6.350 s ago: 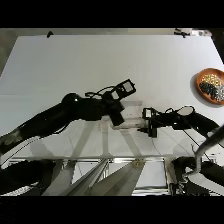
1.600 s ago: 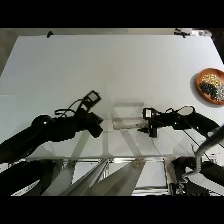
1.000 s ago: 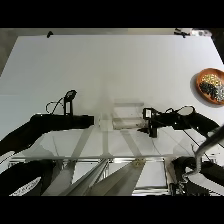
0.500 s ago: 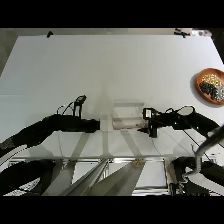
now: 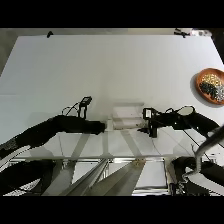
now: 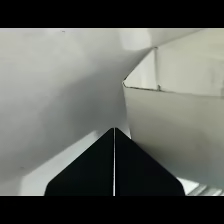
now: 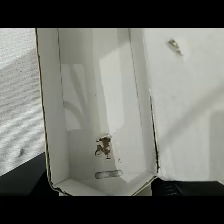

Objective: Fold the box and place the chain.

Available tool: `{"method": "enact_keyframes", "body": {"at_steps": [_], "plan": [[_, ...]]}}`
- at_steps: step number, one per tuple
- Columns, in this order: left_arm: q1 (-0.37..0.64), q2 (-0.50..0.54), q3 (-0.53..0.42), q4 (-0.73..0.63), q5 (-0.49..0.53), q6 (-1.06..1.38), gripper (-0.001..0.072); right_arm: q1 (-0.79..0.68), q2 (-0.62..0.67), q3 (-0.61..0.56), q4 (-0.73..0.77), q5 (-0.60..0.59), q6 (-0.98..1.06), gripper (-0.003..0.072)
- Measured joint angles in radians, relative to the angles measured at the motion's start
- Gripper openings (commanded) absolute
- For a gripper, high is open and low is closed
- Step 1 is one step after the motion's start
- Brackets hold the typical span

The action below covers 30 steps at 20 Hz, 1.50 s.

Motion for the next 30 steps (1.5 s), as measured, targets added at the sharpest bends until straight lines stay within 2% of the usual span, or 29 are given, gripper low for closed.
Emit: {"method": "enact_keyframes", "body": {"at_steps": [10, 15, 19, 20, 30], "plan": [[-0.029, 0.04, 0.044, -0.011, -0.026, 0.019, 0.0016, 0.0, 0.0, 0.0, 0.0, 0.0, 0.0, 0.0338], [-0.052, 0.042, 0.083, -0.009, -0.044, 0.026, 0.0272, 0.0, 0.0, 0.0, 0.0, 0.0, 0.0, 0.0338], [-0.063, 0.042, 0.092, -0.008, -0.042, 0.03, 0.031, 0.0, 0.0, 0.0, 0.0, 0.0, 0.0, 0.0338], [-0.066, 0.042, 0.092, -0.008, -0.04, 0.031, 0.0384, 0.0, 0.0, 0.0, 0.0, 0.0, 0.0, 0.0338], [-0.081, 0.023, 0.111, -0.001, -0.028, 0.03, 0.0414, 0.0, 0.0, 0.0, 0.0, 0.0, 0.0, 0.0338]]}}
